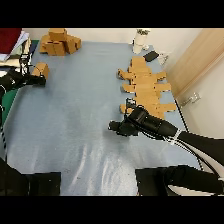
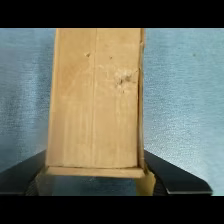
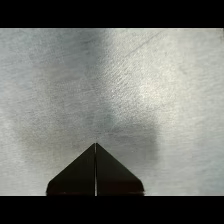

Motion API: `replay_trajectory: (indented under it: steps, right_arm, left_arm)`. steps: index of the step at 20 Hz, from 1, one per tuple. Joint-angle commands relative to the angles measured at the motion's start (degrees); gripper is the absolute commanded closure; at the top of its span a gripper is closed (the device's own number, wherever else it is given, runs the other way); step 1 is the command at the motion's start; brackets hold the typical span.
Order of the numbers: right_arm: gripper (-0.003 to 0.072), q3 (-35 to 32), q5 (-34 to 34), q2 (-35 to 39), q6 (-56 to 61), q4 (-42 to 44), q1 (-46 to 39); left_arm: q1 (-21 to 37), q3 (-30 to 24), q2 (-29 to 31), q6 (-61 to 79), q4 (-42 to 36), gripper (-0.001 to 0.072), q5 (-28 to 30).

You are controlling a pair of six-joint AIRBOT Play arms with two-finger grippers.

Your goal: Fold the box.

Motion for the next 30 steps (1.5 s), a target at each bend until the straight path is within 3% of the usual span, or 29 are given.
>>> replay_trajectory:
  steps: [1, 6, 12, 13, 15, 20, 22, 27, 30]
  right_arm:
    - [0.0682, 0.1, 0.1, 0.0, 0.0, 0.4, 0.0]
    - [0.0682, 0.1, 0.2, 0.0, 0.0, 0.9, 0.0]
    - [0.0682, 0.1, 1.2, 0.0, 0.0, 1.4, 0.0]
    - [0.0682, 0.1, 1.3, 0.0, 0.0, 1.9, 0.0]
    - [0.0682, 0.1, 2.0, 0.0, -1.8, 2.8, -0.2]
    - [0.0683, 4.7, 1.6, -1.9, -11.9, 6.1, -4.0]
    - [0.0682, 8.4, 1.0, -3.3, -16.9, 9.3, -6.5]
    - [0.0682, 18.3, -0.5, -9.7, -25.7, 11.8, -8.0]
    - [0.0682, 21.5, -1.4, -13.6, -29.2, 12.9, -7.9]
  left_arm:
    - [0.6, 0.3, 0.0, -0.2, 0.3, -0.0007, -0.9]
    - [4.0, 0.5, 3.3, -0.3, 0.3, -0.0006, -11.2]
    - [6.5, 0.7, 12.3, -0.2, 0.3, -0.0006, -31.0]
    - [6.3, 0.7, 13.9, -0.4, -0.3, 0.0044, -34.4]
    - [5.5, 0.9, 16.9, -0.2, -1.2, 0.0700, -41.4]
    - [-1.8, -1.7, 24.6, -6.3, -0.7, 0.0704, -46.0]
    - [-6.4, -8.6, 29.5, -8.0, 0.8, 0.0704, -45.4]
    - [-19.1, -33.9, 45.2, -14.3, 2.6, 0.0704, -36.9]
    - [-25.9, -41.7, 50.8, -17.2, 4.3, 0.0703, -32.6]
